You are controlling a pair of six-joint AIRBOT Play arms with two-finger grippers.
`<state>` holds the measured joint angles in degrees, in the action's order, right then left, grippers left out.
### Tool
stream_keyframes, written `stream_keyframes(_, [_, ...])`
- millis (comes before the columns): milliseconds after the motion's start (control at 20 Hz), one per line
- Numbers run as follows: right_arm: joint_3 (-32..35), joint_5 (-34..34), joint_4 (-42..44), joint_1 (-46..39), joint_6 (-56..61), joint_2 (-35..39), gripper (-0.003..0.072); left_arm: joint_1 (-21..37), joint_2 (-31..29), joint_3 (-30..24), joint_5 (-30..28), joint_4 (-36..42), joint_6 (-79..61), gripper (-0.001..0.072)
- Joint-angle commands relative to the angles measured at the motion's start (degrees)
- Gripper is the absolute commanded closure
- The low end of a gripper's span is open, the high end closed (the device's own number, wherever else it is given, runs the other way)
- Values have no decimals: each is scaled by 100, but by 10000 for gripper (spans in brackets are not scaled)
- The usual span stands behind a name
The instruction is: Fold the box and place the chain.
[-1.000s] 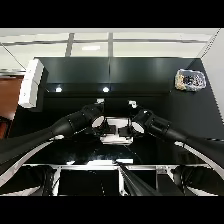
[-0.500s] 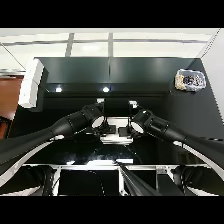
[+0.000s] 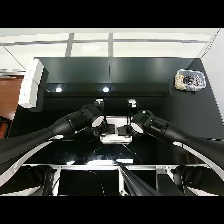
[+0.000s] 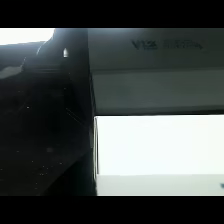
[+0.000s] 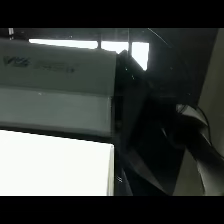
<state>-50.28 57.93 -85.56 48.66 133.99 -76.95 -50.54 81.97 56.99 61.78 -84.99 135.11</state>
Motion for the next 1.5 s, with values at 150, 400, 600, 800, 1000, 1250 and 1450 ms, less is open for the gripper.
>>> stream_keyframes(150, [-7, 94, -57, 0, -247, 409, 400, 4, -2, 2, 0, 22, 15, 684])
stream_keyframes(400, [-7, 382, -192, -52, -549, 1414, 400, 4, -2, 2, 0, 22, 15, 684])
stream_keyframes(600, [-4, 1110, -1683, -269, -686, 2588, 402, 4, -2, 2, -24, 22, 15, 684])
stream_keyframes(800, [94, 1731, -4225, -1115, -658, 2855, 402, 4, -2, 2, -13, 22, 15, 684])
stream_keyframes(1000, [754, -273, -4251, -3333, -525, 2787, 402, 4, -2, 2, -15, 22, 15, 684])
stream_keyframes(1250, [632, -1602, -1823, -5737, -1152, 1731, -29, 4, -2, 2, -24, 15, 15, 684])
stream_keyframes(1450, [-890, -1458, -516, -6336, -2457, 522, -29, 4, -2, 2, -22, 17, 15, 683])
